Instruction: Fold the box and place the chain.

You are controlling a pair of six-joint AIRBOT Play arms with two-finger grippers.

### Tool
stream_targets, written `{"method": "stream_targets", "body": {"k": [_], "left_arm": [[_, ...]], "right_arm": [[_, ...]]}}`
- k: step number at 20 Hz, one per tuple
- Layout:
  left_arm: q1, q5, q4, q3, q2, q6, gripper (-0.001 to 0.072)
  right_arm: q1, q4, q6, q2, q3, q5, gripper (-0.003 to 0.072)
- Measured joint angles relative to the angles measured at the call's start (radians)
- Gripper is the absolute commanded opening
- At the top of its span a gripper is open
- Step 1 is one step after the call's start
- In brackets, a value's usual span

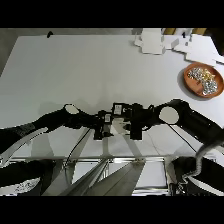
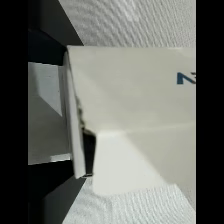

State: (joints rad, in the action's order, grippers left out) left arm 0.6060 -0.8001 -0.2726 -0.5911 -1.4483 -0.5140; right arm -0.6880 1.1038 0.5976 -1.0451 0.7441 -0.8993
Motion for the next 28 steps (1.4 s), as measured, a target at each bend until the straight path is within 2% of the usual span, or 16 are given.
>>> {"method": "stream_targets", "body": {"k": [11, 20, 23, 26, 28], "left_arm": [[-0.001, 0.004, 0.002, 0.0, 0.0, 0.001, 0.0209], [0.0, -0.002, -0.001, 0.0, 0.0, -0.002, 0.0209], [0.0, -0.006, -0.005, 0.0, 0.0, -0.003, 0.0209], [0.0, -0.007, -0.005, 0.0, 0.0, -0.003, 0.0209], [0.0, -0.008, -0.005, 0.0, 0.0, -0.004, 0.0209]], "right_arm": [[-0.001, 0.001, -0.023, -0.03, -0.006, 0.045, 0.0237], [-0.001, 0.0, -0.035, -0.05, -0.008, 0.021, 0.024], [-0.001, 0.001, -0.043, -0.05, -0.008, -0.006, 0.0304], [0.0, 0.002, -0.046, -0.05, -0.008, -0.027, 0.031], [0.0, -0.002, -0.047, -0.048, -0.008, -0.036, 0.0387]]}}
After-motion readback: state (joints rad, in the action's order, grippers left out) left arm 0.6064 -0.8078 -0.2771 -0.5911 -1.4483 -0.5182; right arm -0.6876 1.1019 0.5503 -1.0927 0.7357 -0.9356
